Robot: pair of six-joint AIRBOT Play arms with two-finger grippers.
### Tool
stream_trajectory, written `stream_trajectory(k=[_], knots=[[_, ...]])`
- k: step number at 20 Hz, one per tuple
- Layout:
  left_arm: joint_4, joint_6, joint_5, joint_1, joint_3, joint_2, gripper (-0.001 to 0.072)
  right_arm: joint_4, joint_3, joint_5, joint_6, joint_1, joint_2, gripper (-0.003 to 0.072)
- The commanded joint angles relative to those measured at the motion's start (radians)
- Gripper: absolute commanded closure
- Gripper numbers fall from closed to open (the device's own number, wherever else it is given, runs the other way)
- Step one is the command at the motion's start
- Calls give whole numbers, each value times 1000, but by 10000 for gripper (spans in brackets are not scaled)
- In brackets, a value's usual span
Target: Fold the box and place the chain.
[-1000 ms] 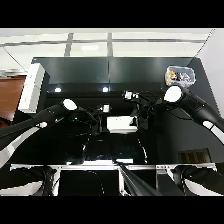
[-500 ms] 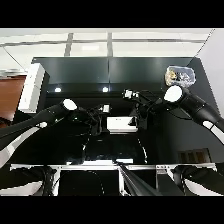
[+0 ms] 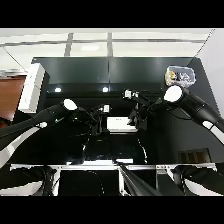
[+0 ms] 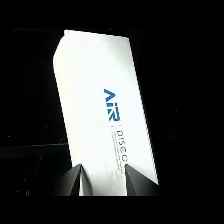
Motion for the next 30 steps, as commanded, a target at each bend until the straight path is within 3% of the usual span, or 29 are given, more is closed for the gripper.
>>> stream_trajectory(k=[1, 30], knots=[[0, 0, 2, 0, 0, -1, 265, -35, 0, 0, 0, 12, 0, 383], [0, 0, 2, 0, 0, -1, 265, -24, -2, -26, 16, 12, 0, 384]])
